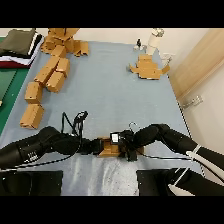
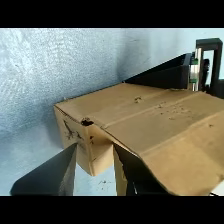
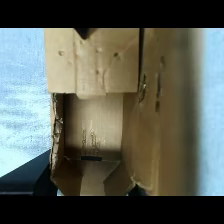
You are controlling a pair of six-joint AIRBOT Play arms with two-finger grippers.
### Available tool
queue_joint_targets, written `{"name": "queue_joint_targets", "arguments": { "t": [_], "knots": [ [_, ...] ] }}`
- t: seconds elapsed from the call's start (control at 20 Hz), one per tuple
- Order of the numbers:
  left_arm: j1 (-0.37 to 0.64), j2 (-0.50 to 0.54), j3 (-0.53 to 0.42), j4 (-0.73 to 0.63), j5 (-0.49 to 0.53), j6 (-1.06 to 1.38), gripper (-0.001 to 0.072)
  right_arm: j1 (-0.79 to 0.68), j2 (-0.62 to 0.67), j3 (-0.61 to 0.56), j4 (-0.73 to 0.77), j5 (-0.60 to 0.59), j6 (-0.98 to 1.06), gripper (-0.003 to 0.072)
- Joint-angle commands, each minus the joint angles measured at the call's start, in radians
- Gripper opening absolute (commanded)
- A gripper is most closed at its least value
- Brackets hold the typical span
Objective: Fold the box.
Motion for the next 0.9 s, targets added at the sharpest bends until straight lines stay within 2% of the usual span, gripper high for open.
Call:
{"name": "queue_joint_targets", "arguments": {
  "t": [0.0,0.15,0.4,0.55,0.85],
  "knots": [
    [-0.018,-0.027,0.06,0.141,0.079,-0.102,0.0369,0.0,0.0,0.0,0.0,0.0,0.0,0.0499],
    [-0.067,-0.058,0.112,0.249,0.116,-0.217,0.0369,0.0,0.0,0.0,0.0,0.001,-0.001,0.0498],
    [-0.141,-0.163,0.19,0.259,0.146,-0.235,0.0369,0.0,0.0,0.0,0.0,0.001,0.0,0.0499],
    [-0.173,-0.219,0.254,0.359,0.225,-0.315,0.0369,0.0,0.0,0.0,0.0,0.001,0.0,0.0499],
    [-0.181,-0.229,0.288,0.416,0.255,-0.418,0.0369,0.0,0.0,0.0,0.0,0.0,0.0,0.0499]
  ]
}}
